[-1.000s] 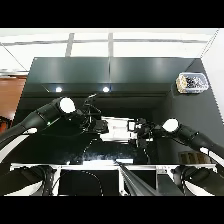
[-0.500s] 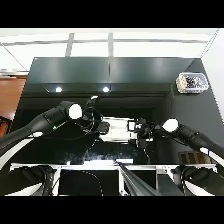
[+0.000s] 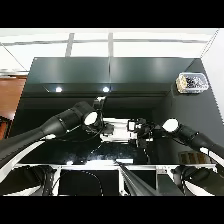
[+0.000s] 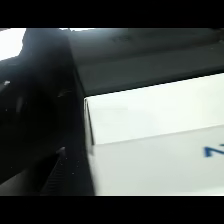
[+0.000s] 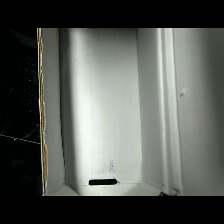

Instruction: Fold the box and place the chain.

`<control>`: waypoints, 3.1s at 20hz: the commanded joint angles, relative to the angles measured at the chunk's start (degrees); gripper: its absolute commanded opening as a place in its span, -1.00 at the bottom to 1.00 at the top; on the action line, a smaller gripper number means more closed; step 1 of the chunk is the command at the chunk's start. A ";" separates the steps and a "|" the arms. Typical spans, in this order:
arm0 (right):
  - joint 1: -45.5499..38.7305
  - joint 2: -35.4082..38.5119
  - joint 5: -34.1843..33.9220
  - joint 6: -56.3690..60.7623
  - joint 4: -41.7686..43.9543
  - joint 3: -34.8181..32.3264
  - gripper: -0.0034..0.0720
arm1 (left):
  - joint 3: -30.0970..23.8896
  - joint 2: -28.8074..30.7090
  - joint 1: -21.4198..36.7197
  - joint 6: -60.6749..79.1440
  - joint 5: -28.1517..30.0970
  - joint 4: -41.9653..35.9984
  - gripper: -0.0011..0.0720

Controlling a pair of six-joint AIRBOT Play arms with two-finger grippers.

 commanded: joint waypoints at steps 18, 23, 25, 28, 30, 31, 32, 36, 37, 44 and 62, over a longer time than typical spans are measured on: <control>0.00 -0.04 0.00 0.00 0.00 -0.02 0.25 | 2.67 -2.64 -3.32 -13.97 -0.98 4.79 -0.37; 0.00 -0.04 0.00 0.00 0.00 -0.02 0.25 | 2.67 -3.78 -3.32 -13.99 -2.05 4.74 -0.37; 0.00 -0.04 0.02 0.00 0.00 -0.02 0.25 | 2.67 -4.76 -3.32 -14.01 -2.64 4.70 -0.37; 0.00 -0.04 0.00 0.00 0.00 -0.02 0.25 | 2.67 -4.96 -3.32 -15.17 -1.46 4.50 -0.38; 0.00 -0.04 0.00 0.00 0.00 -0.02 0.25 | 2.69 -4.96 -3.32 -15.32 -0.85 4.33 -0.73; 0.00 -0.04 0.00 0.00 0.00 -0.02 0.25 | 2.69 -4.96 -3.34 -15.32 -0.63 4.28 -0.82; 0.00 -0.04 0.00 0.00 0.00 -0.02 0.25 | 2.69 -4.96 -3.34 -15.30 -0.48 4.20 -0.91; 0.00 -0.04 0.00 0.00 0.00 -0.02 0.25 | 3.17 -4.96 -3.32 -15.15 0.35 3.82 -0.89; 0.00 -0.04 0.00 0.00 0.00 -0.02 0.25 | 3.67 -4.96 -3.32 -15.15 -0.04 3.91 -0.78; 0.00 -0.04 0.00 0.00 0.00 -0.02 0.25 | 4.74 -5.73 -3.32 -14.99 -2.10 4.55 0.02; -2.01 9.33 2.69 9.18 -13.49 0.00 0.88 | 5.09 -6.03 -3.30 -14.64 -2.93 4.31 -0.90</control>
